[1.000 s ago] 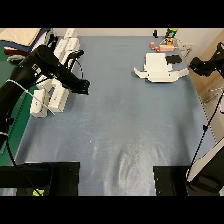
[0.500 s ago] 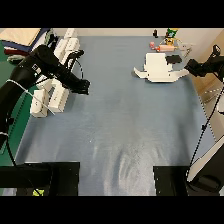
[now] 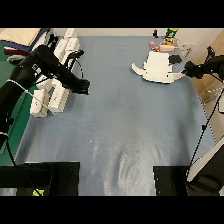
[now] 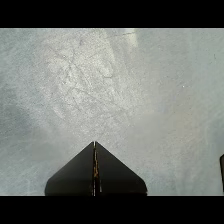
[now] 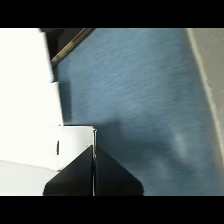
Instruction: Fold the box.
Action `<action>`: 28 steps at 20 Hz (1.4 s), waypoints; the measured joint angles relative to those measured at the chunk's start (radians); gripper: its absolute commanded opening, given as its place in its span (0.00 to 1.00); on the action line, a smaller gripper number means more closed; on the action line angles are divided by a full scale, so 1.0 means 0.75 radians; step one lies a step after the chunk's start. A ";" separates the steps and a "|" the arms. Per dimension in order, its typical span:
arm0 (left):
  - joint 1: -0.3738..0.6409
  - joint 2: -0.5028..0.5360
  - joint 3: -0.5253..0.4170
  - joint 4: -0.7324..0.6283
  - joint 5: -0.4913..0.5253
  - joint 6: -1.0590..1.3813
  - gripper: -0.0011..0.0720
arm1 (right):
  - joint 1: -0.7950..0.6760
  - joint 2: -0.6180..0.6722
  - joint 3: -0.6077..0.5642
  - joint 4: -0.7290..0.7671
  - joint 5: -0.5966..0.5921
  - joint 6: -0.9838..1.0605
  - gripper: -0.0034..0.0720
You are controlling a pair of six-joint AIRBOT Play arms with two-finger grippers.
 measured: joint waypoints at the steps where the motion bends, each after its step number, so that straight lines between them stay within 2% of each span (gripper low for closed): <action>1: 0.000 0.000 0.000 0.000 0.000 0.000 0.03 | 0.001 0.012 0.000 0.020 -0.043 -0.014 0.04; 5: 0.000 -0.001 0.000 0.000 0.000 0.000 0.03 | 0.017 0.083 -0.001 0.110 -0.209 -0.002 0.04; 9: 0.000 0.000 0.000 0.000 0.000 0.000 0.03 | 0.093 0.214 -0.047 0.142 -0.287 0.094 0.04; 14: 0.000 0.000 0.000 -0.001 0.000 0.000 0.03 | 0.271 0.408 -0.250 0.069 -0.326 0.179 0.04; 18: 0.000 0.000 0.000 -0.001 -0.001 0.000 0.03 | 0.441 0.648 -0.592 -0.020 -0.260 0.246 0.04; 26: 0.000 0.000 0.000 -0.001 0.000 0.000 0.03 | 0.710 1.353 -1.556 -0.063 0.052 0.430 0.04; 28: 0.000 0.000 0.000 -0.001 -0.001 0.000 0.03 | 0.734 1.482 -1.740 -0.069 0.117 0.462 0.05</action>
